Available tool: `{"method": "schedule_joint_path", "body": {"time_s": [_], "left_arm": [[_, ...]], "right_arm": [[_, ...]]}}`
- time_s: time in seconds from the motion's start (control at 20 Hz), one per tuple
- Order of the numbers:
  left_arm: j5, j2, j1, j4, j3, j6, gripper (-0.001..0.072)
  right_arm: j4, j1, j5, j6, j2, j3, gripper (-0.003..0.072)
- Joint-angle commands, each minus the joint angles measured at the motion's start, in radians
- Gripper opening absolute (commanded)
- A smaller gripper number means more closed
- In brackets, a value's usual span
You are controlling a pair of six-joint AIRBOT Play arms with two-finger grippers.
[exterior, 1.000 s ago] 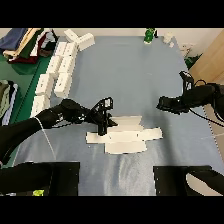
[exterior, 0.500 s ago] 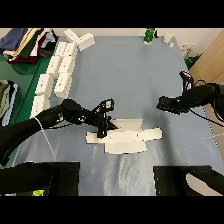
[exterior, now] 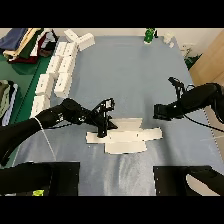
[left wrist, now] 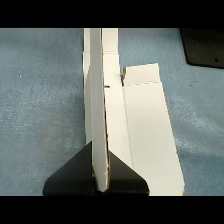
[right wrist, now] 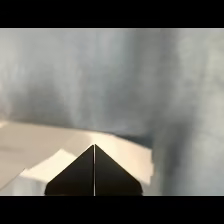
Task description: Fold the box.
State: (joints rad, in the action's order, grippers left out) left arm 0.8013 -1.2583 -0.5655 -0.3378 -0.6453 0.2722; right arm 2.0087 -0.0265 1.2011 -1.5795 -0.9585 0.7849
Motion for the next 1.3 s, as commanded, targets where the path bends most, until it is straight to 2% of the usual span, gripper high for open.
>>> {"method": "schedule_joint_path", "body": {"time_s": [0.0, 0.15, 0.3, 0.35, 0.4, 0.45, 0.55, 0.7, 0.8, 0.9, 1.25], "left_arm": [[0.001, -0.001, 0.000, -0.003, 0.000, 0.000, 0.0012], [0.003, -0.001, 0.000, -0.003, 0.000, 0.000, 0.0012], [0.002, -0.001, 0.000, -0.003, 0.000, 0.000, 0.0012], [0.002, -0.001, 0.000, -0.003, 0.000, 0.000, 0.0012], [0.003, -0.001, 0.000, -0.003, 0.000, 0.000, 0.0012], [0.003, -0.001, 0.000, -0.003, 0.000, 0.000, 0.0012], [0.002, -0.001, 0.000, -0.003, 0.000, 0.000, 0.0012], [0.002, -0.001, 0.000, -0.003, 0.000, 0.000, 0.0012], [0.002, -0.001, 0.000, -0.003, 0.000, 0.000, 0.0012], [0.002, -0.001, 0.000, -0.003, 0.000, 0.000, 0.0012], [0.003, -0.001, 0.000, -0.003, 0.000, 0.000, 0.0012]], "right_arm": [[-0.024, 0.122, 0.147, 0.027, 0.097, -0.006, 0.0002], [-0.080, 0.323, 0.133, 0.040, 0.253, -0.104, 0.0002], [-0.121, 0.562, 0.019, -0.184, 0.375, -0.241, 0.0005], [-0.155, 0.633, -0.025, -0.301, 0.387, -0.276, 0.0107], [-0.197, 0.691, -0.082, -0.404, 0.383, -0.307, 0.0464], [-0.233, 0.730, -0.144, -0.472, 0.371, -0.334, 0.0652], [-0.315, 0.778, -0.255, -0.567, 0.313, -0.363, 0.0663], [-0.424, 0.783, -0.410, -0.579, 0.181, -0.362, 0.0663], [-0.443, 0.783, -0.471, -0.579, 0.107, -0.362, 0.0664], [-0.443, 0.785, -0.481, -0.581, 0.072, -0.360, 0.0663], [-0.516, 0.789, -0.493, -0.572, 0.084, -0.356, 0.0662]]}}
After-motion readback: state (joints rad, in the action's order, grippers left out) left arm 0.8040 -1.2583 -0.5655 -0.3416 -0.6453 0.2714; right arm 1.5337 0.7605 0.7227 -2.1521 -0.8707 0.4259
